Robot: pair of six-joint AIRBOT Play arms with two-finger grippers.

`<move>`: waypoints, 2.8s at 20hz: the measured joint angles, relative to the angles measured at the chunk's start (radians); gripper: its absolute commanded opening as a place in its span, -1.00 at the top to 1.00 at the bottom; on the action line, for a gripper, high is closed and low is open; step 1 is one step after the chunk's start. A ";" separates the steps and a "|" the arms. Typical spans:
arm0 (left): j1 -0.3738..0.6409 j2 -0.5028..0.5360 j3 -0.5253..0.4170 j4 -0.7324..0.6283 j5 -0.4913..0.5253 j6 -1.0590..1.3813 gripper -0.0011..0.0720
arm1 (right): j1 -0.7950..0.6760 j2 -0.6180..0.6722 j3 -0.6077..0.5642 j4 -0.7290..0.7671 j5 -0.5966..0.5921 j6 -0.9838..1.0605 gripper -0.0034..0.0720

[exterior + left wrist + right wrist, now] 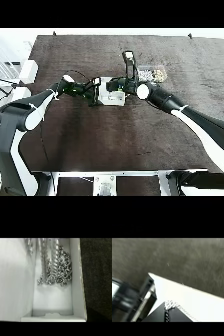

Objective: Fold the box and place the chain.

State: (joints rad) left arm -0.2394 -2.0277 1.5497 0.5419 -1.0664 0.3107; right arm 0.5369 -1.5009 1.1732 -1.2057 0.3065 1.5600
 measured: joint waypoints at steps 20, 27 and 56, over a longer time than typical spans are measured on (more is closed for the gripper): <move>0.000 0.000 0.000 0.000 0.001 0.000 0.51 | -0.362 -0.063 0.008 -0.090 0.062 0.008 -0.44; 0.000 0.000 0.000 0.000 0.002 0.000 0.51 | -0.398 -0.309 0.168 0.042 0.030 -0.027 -0.04; 0.000 0.000 0.000 0.000 0.002 0.000 0.51 | -0.031 0.357 0.160 -0.164 0.312 0.000 0.89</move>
State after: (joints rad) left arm -0.2394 -2.0277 1.5497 0.5415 -1.0641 0.3111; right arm 0.5064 -1.1442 1.3334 -1.3693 0.6182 1.5600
